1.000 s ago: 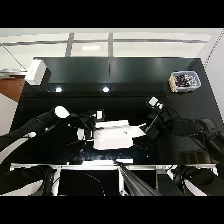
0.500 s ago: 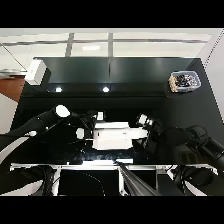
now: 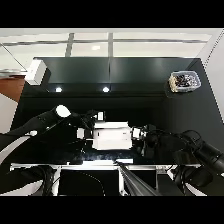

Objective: Fold the box and place the chain.

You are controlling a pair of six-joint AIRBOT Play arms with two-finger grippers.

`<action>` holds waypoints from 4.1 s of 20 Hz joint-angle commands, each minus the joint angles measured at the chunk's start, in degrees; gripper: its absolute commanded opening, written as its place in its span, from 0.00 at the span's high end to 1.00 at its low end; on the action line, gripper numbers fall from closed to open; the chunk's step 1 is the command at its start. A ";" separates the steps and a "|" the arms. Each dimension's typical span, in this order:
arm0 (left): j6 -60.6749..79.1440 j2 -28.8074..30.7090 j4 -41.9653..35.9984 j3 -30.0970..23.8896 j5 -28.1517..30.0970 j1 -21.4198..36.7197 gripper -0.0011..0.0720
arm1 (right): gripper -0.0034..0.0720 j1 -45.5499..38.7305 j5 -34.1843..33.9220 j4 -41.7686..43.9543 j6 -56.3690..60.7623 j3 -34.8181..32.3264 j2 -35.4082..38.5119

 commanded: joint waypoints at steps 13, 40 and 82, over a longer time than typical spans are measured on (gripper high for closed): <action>-0.11 -0.04 0.04 0.02 0.39 -0.02 0.95 | 0.03 9.66 15.26 6.36 -3.82 0.00 -6.47; -0.11 -0.02 -0.02 0.02 0.17 -0.02 0.94 | 0.03 3.10 13.73 9.40 -4.24 7.85 -9.84; -0.09 -0.02 -0.44 0.04 0.20 -0.02 0.95 | 0.03 1.31 9.27 16.90 -19.76 8.20 -21.24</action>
